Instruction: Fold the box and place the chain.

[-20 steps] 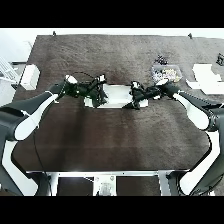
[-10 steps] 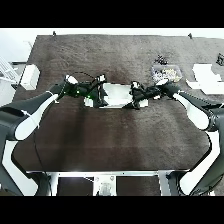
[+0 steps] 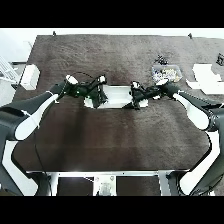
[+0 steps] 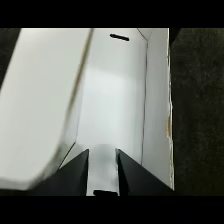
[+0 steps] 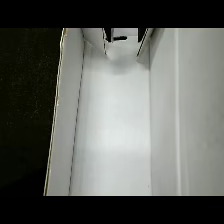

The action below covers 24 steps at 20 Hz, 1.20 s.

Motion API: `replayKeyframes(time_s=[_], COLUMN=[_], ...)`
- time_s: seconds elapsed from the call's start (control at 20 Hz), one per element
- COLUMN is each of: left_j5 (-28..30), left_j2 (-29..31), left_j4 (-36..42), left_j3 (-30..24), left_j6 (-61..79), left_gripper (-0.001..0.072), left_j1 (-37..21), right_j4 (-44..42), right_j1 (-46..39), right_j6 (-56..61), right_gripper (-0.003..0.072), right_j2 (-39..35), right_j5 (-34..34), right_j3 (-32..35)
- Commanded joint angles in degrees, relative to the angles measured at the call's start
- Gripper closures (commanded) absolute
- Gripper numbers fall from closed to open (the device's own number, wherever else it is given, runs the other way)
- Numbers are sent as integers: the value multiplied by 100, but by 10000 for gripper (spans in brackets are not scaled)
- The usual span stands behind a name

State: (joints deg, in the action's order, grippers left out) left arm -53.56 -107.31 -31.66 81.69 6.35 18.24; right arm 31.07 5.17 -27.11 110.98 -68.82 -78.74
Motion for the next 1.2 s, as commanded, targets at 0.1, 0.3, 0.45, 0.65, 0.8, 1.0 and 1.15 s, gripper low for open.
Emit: replayKeyframes(time_s=[0.1,0.3,0.45,0.65,0.8,1.0,1.15], left_j5=[-317,-841,-1062,-1335,-1263,-1270,-1220], left_j2=[55,79,79,227,717,1257,1274], left_j4=[-221,-15,286,361,48,-876,-1390], left_j3=[0,11,11,9,-68,-369,-774], left_j6=[-31,229,313,-79,-1169,-3738,-5174], left_gripper=[688,689,691,694,695,694,694], left_j1=[-245,-542,-807,-1163,-1412,-1764,-1818], right_j4=[-2,-2,-2,-2,-2,-4,-2], right_j1=[2,2,2,2,2,2,2], right_j6=[4,4,4,4,4,4,4], right_gripper=[99,99,99,100,100,99,99], right_j2=[0,0,0,0,0,0,0], right_j5=[17,17,17,17,17,17,17], right_j3=[0,0,0,0,0,0,0])
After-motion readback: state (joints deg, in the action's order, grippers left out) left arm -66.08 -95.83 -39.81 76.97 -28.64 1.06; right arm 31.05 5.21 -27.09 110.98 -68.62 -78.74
